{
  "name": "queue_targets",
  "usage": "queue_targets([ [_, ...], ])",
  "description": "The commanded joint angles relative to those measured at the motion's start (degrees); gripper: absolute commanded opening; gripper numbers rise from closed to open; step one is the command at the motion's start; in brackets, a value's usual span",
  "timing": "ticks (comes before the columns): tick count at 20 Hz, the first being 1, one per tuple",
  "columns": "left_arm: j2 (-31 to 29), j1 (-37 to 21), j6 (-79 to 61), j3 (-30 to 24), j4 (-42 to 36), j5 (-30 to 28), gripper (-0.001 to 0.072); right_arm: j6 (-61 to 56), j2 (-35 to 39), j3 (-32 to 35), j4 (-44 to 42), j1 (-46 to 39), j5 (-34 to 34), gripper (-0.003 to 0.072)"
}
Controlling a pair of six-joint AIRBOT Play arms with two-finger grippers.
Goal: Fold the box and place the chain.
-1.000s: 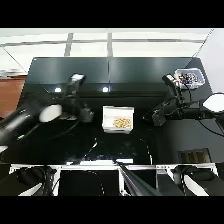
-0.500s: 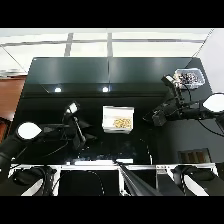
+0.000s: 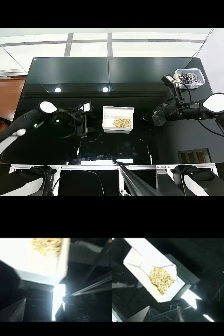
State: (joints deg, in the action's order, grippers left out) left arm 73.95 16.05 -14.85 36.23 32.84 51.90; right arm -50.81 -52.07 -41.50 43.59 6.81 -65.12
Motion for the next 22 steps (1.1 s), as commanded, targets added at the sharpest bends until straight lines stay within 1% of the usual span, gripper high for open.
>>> queue_targets([
  [1,7.28,-1.53,-2.97,7.45,1.62,3.65,0.0711,0.00,0.00,-0.02,0.00,-0.02,0.02,0.0407],
  [3,8.52,-1.22,-2.95,8.66,1.46,4.11,0.0711,0.00,0.00,-0.02,0.00,-0.02,0.59,0.0407],
  [8,9.33,-0.59,-2.91,8.59,0.72,5.22,0.0710,0.02,0.00,-0.02,0.02,-0.02,3.06,0.0407],
  [12,9.35,1.05,-2.91,8.59,0.90,4.52,0.0710,0.02,0.00,-0.02,0.02,-0.02,3.45,0.0407],
  [16,9.70,1.97,-2.95,8.59,-3.34,3.80,0.0710,0.02,0.00,-0.02,0.02,-0.02,3.50,0.0407],
  [19,10.34,3.08,-2.93,8.59,-2.99,4.09,0.0710,0.04,0.00,-0.02,0.02,-0.02,3.50,0.0407],
  [22,10.40,4.26,-2.84,8.72,0.98,4.00,0.0710,0.02,0.00,-0.02,0.02,-0.02,3.45,0.0407],
])
